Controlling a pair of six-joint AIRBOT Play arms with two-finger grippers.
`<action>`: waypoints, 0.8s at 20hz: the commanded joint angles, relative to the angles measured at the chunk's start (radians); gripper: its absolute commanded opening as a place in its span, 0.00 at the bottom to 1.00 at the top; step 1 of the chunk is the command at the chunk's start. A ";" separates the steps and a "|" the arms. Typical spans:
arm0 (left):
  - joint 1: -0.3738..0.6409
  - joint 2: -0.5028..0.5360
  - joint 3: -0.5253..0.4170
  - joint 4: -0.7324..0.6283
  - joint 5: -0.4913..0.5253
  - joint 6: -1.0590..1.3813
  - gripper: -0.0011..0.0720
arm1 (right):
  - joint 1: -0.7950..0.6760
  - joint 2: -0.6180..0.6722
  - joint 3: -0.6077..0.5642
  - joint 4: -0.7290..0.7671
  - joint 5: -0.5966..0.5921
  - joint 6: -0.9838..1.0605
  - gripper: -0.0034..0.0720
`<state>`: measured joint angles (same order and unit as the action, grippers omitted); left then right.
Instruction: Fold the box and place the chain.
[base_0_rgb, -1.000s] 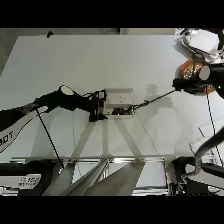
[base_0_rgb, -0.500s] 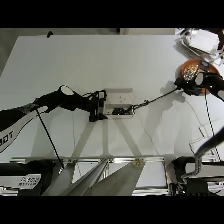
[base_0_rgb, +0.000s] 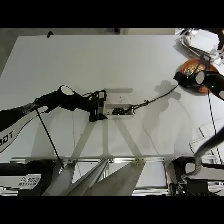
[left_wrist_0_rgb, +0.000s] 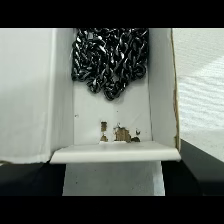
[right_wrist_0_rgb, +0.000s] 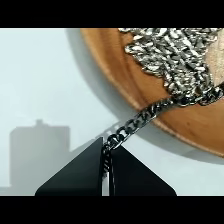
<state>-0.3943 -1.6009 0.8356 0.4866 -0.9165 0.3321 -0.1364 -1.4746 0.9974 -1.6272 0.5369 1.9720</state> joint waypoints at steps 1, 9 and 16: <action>0.000 0.000 0.000 0.000 0.000 0.000 0.26 | 0.049 0.144 0.001 0.014 0.110 -0.170 0.06; 0.000 0.000 0.000 0.000 0.000 0.000 0.26 | 0.388 0.641 0.005 0.148 0.240 -0.328 0.06; 0.000 0.000 0.000 0.000 0.000 0.000 0.26 | 0.669 0.771 0.014 0.238 0.226 -0.316 0.06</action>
<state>-0.3946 -1.6009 0.8356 0.4862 -0.9169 0.3321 0.4263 -0.7441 1.0084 -1.4395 0.7692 1.6596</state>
